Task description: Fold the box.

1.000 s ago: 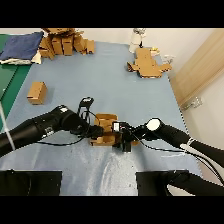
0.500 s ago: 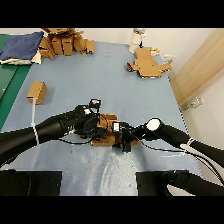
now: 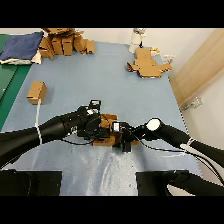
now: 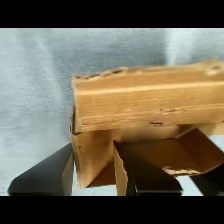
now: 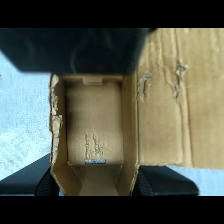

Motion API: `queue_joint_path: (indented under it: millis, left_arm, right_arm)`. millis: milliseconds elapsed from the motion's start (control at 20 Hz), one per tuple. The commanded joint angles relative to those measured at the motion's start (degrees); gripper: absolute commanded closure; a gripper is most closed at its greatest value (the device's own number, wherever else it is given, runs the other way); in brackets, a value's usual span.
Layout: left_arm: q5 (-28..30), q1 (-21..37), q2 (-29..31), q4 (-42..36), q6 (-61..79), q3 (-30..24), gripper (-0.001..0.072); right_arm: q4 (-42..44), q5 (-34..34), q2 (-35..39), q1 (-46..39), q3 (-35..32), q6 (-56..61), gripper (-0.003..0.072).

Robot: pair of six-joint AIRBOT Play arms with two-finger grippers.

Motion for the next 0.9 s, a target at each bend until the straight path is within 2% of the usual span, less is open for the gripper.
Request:
queue_joint_path:
  millis: [0,150,350,550,600,650,850]
  left_arm:
    - [-0.5,0.5,-1.7,-3.7,-0.5,0.0,0.0324]
    - [-1.7,0.3,-4.1,-3.7,-1.6,0.0,0.0324]
    - [1.6,0.3,-5.6,-3.7,-2.5,0.0,0.0324]
    - [1.8,0.5,-5.5,-3.2,-2.5,0.0,0.0326]
    - [1.7,0.5,-5.5,-3.0,-2.4,0.0,0.0350]
    - [1.7,0.5,-5.5,-2.4,-2.2,0.0,0.0410]
    - [0.6,0.6,-5.4,-2.2,-2.2,0.0,0.0413]
  right_arm:
    - [0.1,0.0,0.0,0.0,0.0,0.0,0.0124]
    - [0.1,0.0,0.0,0.0,0.0,0.0,0.0125]
    - [0.1,0.0,0.0,0.0,0.0,0.0,0.0125]
    - [0.1,0.0,0.0,0.0,0.0,0.0,0.0125]
    - [0.1,0.0,0.0,0.0,0.0,0.0,0.0125]
    - [0.1,0.0,0.0,0.0,0.0,0.0,0.0125]
    - [0.1,0.0,0.0,0.0,0.0,0.0,0.0125]
